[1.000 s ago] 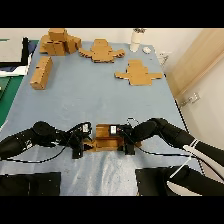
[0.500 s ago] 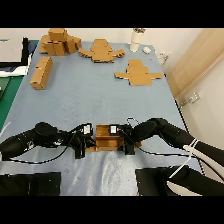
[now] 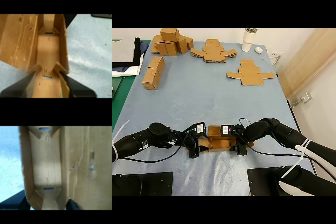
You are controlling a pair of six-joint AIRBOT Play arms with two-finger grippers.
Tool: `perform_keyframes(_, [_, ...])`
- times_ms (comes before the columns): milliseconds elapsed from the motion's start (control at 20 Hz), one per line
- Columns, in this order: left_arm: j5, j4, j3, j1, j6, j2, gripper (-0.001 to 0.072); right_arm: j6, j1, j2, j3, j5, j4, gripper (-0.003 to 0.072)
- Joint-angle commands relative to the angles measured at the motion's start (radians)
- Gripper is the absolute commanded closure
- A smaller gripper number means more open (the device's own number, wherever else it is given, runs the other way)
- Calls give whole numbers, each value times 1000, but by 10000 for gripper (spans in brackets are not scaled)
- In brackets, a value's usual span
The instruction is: Fold the box.
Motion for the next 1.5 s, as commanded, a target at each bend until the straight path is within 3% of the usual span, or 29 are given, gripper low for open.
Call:
perform_keyframes(0, [-16,-8,1,-1,6,-5,178,1,0,0,0,2,2,172])
perform_keyframes(500, [-15,-8,1,0,5,-6,180,1,0,0,0,2,2,172])
perform_keyframes(550, [-15,-8,1,0,2,-6,232,1,0,0,0,2,2,172])
perform_keyframes(600, [-14,-7,1,0,2,-6,467,1,0,0,0,2,2,172])
perform_keyframes(650, [-11,-6,1,0,1,-5,583,1,0,0,0,2,2,172])
perform_keyframes(850, [-3,22,0,8,-70,19,605,1,0,0,0,2,2,172])
perform_keyframes(1250, [-68,382,0,158,-492,221,607,1,0,0,0,2,2,172])
perform_keyframes(1300, [-67,445,0,168,-565,261,699,1,0,0,0,2,2,172])
perform_keyframes(1450, [-77,703,0,203,-1039,404,697,1,0,0,0,2,2,172])
